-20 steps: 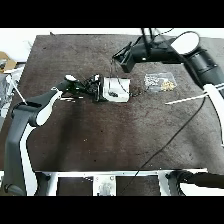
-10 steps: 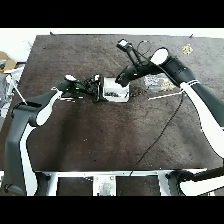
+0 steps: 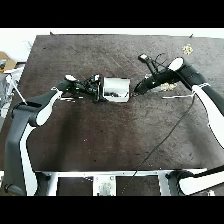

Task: Fold the box and place the chain.

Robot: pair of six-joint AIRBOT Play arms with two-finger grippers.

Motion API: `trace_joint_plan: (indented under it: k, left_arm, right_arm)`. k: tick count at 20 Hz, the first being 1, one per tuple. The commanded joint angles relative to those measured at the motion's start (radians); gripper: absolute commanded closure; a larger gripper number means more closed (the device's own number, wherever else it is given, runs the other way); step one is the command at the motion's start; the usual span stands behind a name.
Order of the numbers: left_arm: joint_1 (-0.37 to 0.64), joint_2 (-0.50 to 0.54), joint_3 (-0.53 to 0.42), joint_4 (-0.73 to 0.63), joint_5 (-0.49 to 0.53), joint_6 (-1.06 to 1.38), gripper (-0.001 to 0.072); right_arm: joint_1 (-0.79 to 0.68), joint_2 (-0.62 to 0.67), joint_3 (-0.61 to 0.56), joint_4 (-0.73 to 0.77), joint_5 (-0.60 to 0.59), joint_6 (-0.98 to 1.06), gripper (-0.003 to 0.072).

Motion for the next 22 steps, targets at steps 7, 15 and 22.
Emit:
trace_joint_plan:
  k: [7, 15, 22]
  left_arm:
    - [0.0, 0.0, 0.0, 0.0, 0.0, 0.0, 0.0434]
    - [0.0, 0.0, 0.0, 0.0, 0.0, 0.0, 0.0434]
    - [0.0, 0.0, 0.0, 0.0, 0.0, 0.0, 0.0434]
  right_arm:
    - [-0.013, -0.153, 0.042, 0.027, -0.066, -0.313, 0.0409]
    - [0.029, -0.159, 0.041, 0.035, -0.14, -0.345, 0.041]
    - [0.013, -0.186, 0.041, 0.013, -0.129, -0.345, 0.0436]
